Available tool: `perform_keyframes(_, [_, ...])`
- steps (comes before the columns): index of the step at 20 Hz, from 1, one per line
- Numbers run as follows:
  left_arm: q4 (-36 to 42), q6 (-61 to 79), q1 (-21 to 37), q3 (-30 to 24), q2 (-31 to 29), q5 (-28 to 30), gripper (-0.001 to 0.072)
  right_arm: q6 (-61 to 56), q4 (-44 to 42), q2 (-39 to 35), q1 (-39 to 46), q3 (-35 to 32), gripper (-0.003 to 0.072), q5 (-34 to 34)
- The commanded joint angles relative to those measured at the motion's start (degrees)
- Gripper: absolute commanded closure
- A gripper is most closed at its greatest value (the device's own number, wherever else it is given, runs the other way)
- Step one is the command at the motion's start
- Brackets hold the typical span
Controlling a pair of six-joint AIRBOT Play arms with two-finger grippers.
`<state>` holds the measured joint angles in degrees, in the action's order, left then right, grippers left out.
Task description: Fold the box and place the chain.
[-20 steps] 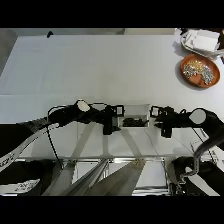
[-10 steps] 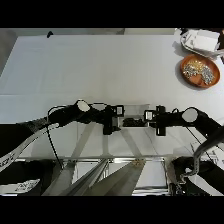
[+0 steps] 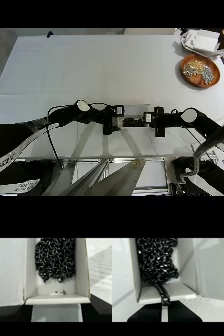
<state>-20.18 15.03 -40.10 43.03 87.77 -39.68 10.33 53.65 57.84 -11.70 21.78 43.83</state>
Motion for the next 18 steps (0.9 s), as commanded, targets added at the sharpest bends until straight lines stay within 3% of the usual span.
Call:
perform_keyframes(1, [0.0, 0.0, 0.0, -0.02, -0.04, 0.0, 0.0396, -0.57, 4.07, 0.04, 0.0, -0.02, 0.0659, 0.04])
perform_keyframes(9, [0.0, 0.0, 0.0, -0.02, -0.04, 0.0, 0.0396, -6.03, 6.78, -1.29, 0.04, -0.02, 0.0677, -4.0])
perform_keyframes(13, [0.0, 0.0, 0.0, -0.02, -0.04, 0.0, 0.0396, -12.92, 14.1, -6.23, 0.04, 0.0, 0.0677, -3.98])
perform_keyframes(18, [0.0, 0.0, 0.0, -0.02, -0.04, 0.0, 0.0396, -22.1, 13.18, -16.22, 0.02, 0.0, 0.0678, -3.93])
